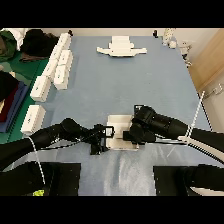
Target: Fold the box.
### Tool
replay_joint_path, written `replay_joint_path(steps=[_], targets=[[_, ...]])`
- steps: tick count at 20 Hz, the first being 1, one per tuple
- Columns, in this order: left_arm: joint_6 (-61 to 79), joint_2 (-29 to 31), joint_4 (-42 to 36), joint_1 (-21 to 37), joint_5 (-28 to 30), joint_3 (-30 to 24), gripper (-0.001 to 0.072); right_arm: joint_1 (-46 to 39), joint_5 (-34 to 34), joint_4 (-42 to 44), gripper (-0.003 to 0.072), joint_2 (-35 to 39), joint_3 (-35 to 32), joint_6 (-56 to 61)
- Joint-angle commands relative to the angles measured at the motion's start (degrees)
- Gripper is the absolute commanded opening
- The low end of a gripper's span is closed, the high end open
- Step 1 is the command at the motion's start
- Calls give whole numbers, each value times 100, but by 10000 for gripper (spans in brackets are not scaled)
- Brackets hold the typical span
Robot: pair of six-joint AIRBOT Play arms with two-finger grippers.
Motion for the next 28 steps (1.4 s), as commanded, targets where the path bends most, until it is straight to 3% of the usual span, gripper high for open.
replay_joint_path(steps=[1, 2, 4, 5, 10, 15, 16, 17, 20, 22, 25, 28], targets=[[-9, 0, -13, 4, -15, 2, 385, 7, 15, -61, 0, -20, 2, 55], [-9, 0, -13, 4, -15, 2, 385, 7, 11, -28, 37, -20, 2, 55], [-9, 0, -13, 4, -15, 2, 385, 7, 4, 68, 523, -17, 2, 28], [-9, 0, -13, 4, -15, 2, 385, 7, 4, 98, 589, -4, 2, -33], [-9, 0, -13, 4, -15, 2, 385, 2, -173, 83, 589, 483, 103, -122], [-9, 0, -13, 4, -15, 2, 385, -282, -1270, -564, 581, 1355, 496, -501], [-9, 0, -13, 2, -15, 2, 384, -435, -1272, -699, 482, 1547, 503, -621], [-9, 0, -13, 4, -15, 2, 384, -713, -1290, -756, 334, 1692, 501, -820], [-9, 0, -13, 4, -15, 2, 385, -1904, -1180, -597, 92, 1707, 461, -1781], [-9, 0, -13, 2, -15, 2, 385, -2903, -581, 203, 22, 1427, 348, -2741], [-9, 0, -13, 4, -15, 2, 385, -4312, 142, 2852, 2, 522, 286, -4918], [-9, 0, -13, 4, -15, 2, 385, -5060, -243, 5250, 2, -570, 334, -7073]])
